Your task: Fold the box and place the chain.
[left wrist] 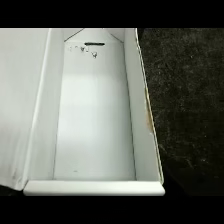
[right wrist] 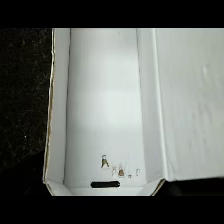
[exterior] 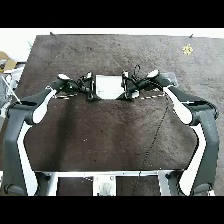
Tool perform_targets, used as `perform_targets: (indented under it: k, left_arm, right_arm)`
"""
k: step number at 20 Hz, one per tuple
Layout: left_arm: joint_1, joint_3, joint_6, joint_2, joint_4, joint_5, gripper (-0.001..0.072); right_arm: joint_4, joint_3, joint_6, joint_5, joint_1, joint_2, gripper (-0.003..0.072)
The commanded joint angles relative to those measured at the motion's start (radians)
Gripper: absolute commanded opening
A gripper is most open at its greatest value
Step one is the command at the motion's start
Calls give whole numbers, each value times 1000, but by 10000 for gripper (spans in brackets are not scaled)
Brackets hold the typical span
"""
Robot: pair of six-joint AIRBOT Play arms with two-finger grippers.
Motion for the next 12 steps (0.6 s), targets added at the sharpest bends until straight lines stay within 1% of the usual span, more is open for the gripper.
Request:
perform_targets:
  k: [1, 6, 7, 8, 9, 12]
  left_arm:
    - [0, 0, 1, -2, -5, 3, 720]
    - [0, 0, -4, -2, -5, 4, 701]
    - [0, 0, -9, -2, -5, 3, 619]
    - [0, 0, -9, -2, -5, 3, 486]
    - [0, 0, -8, -2, -4, 3, 461]
    - [0, 0, -8, -2, -4, 4, 461]
  right_arm:
    - [0, 0, 0, 1, 1, 0, 441]
    - [0, 0, 0, 0, 1, 0, 441]
    - [0, 0, 0, 0, 1, 0, 441]
    - [0, 0, 0, 1, 1, 0, 441]
    - [0, 0, 0, 1, 1, 0, 442]
    - [0, 0, 0, 1, 1, 0, 441]
